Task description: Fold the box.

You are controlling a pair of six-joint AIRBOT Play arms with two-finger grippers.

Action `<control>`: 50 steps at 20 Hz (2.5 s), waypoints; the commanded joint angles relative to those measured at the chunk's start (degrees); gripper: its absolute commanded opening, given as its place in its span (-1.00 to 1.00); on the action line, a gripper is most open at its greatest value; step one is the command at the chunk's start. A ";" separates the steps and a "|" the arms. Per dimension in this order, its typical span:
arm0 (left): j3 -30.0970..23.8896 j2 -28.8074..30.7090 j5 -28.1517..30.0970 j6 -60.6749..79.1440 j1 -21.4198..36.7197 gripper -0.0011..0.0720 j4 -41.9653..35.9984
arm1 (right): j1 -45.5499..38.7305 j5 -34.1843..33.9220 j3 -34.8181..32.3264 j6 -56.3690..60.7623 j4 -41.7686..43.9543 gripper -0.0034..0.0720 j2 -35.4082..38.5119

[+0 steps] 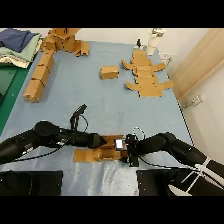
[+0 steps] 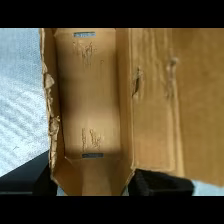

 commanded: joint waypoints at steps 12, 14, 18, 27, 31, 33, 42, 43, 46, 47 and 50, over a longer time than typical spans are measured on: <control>10.43 -19.21 -0.13 -10.75 -0.15 -0.94 15.50 | -0.02 0.00 0.00 -0.02 -0.04 0.43 -0.04; 11.41 -19.17 -1.64 -10.73 -0.02 -0.94 15.04 | -0.02 0.00 0.00 -0.02 -0.04 0.43 -0.04; 15.74 -16.24 -10.38 -6.14 4.20 -0.94 14.91 | -0.02 -0.02 0.00 -0.02 -0.07 0.43 -0.04; 16.06 11.58 -30.60 4.59 11.61 -0.94 43.85 | -0.02 -0.02 0.00 -0.02 -0.07 0.43 -0.04; 8.94 21.00 -26.27 11.32 1.36 -0.88 54.53 | -0.02 0.00 0.00 -0.02 -0.07 0.43 -0.04; 4.00 21.11 -20.76 11.63 -3.06 0.93 55.28 | -0.02 -0.02 0.00 -0.02 -0.07 0.43 -0.04; -4.50 10.93 7.30 18.58 -11.56 0.94 47.23 | -0.02 -0.02 0.00 -0.02 -0.07 0.43 -0.04; -4.09 9.18 7.08 18.60 -11.56 0.94 46.49 | -0.02 -0.02 0.00 -0.02 -0.07 0.43 -0.04; -3.48 6.34 6.38 22.40 -11.56 0.94 42.34 | -0.02 0.00 0.00 -0.02 -0.07 0.43 -0.04; -3.48 6.29 6.14 23.30 -11.56 0.94 40.85 | -0.02 -0.02 0.00 -0.02 -0.07 0.43 -0.04; -3.48 6.27 4.52 24.30 -11.56 0.90 38.51 | -0.02 0.00 0.00 -0.02 -0.07 0.43 -0.04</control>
